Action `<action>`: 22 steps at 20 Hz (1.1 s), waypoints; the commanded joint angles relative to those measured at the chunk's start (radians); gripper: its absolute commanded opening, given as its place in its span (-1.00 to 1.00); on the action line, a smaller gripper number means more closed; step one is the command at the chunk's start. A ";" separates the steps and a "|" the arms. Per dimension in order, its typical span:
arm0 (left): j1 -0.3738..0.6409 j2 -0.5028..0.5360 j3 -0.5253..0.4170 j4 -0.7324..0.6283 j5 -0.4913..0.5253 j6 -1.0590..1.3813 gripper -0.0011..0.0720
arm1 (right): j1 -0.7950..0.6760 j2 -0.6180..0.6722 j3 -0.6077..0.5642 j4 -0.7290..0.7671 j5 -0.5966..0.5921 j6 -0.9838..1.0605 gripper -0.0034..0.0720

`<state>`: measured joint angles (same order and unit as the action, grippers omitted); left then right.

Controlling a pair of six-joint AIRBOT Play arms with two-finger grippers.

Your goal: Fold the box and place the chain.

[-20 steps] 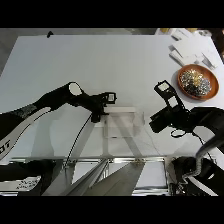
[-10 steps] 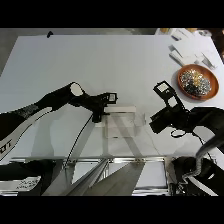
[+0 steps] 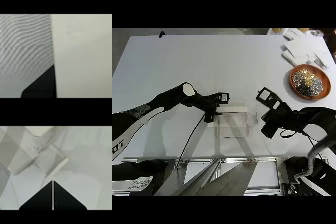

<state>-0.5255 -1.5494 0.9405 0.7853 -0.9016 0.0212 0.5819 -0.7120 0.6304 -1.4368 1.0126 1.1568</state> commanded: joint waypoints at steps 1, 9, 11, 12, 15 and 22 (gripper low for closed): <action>0.000 0.001 0.001 0.001 -0.001 0.000 -0.94 | 0.001 -0.060 0.000 0.204 -0.009 -0.455 -0.86; 0.000 0.001 0.001 0.001 -0.007 0.000 -0.94 | 0.081 -0.046 -0.021 0.160 0.006 -0.616 -0.83; 0.000 0.001 0.001 -0.004 -0.007 0.000 -0.94 | 0.154 -0.029 -0.083 0.158 -0.099 -0.616 0.36; 0.000 0.001 0.001 -0.003 -0.008 0.000 -0.94 | 0.189 -0.021 -0.127 0.154 -0.180 -0.616 0.80; 0.000 0.001 0.001 -0.006 -0.008 0.000 -0.94 | 0.261 -0.013 -0.248 0.108 -0.373 -0.616 0.91; 0.000 0.001 0.001 -0.007 -0.008 0.000 -0.94 | 0.269 -0.074 -0.358 0.109 -0.607 -0.616 0.91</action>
<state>-0.5255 -1.5494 0.9405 0.7799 -0.9085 0.0212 0.8425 -0.7589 0.3023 -1.3228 0.4969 0.5419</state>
